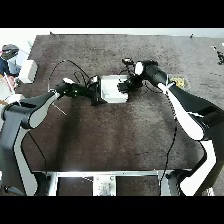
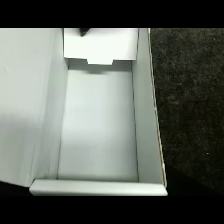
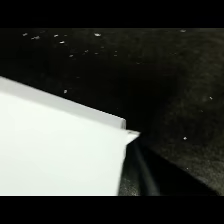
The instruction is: Fold the box and place the chain.
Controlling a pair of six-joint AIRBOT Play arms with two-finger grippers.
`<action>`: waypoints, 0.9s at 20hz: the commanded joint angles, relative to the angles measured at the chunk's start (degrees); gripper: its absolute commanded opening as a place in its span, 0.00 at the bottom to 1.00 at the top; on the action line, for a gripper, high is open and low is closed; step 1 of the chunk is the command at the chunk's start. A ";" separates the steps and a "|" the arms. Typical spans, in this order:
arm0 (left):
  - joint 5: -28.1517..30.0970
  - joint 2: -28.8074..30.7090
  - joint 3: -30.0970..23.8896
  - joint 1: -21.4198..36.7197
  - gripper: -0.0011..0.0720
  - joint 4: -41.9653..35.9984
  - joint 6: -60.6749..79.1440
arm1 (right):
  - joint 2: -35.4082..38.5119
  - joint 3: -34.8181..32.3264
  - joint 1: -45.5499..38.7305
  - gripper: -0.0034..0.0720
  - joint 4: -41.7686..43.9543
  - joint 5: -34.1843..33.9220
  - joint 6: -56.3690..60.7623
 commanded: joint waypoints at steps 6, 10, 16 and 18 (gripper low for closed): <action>-0.04 0.00 0.02 0.02 0.40 0.02 0.04 | -2.71 0.68 0.74 0.50 -3.06 1.46 10.43; -0.09 0.00 0.02 0.02 0.40 0.00 0.02 | -3.15 0.68 1.29 0.50 -3.30 0.52 12.41; -0.11 0.00 0.02 0.02 0.40 0.00 0.04 | -3.45 0.68 1.84 0.32 -3.45 0.57 13.92; -0.09 0.00 0.02 0.02 0.40 0.00 0.04 | -3.45 0.68 1.84 0.32 -3.80 1.22 13.92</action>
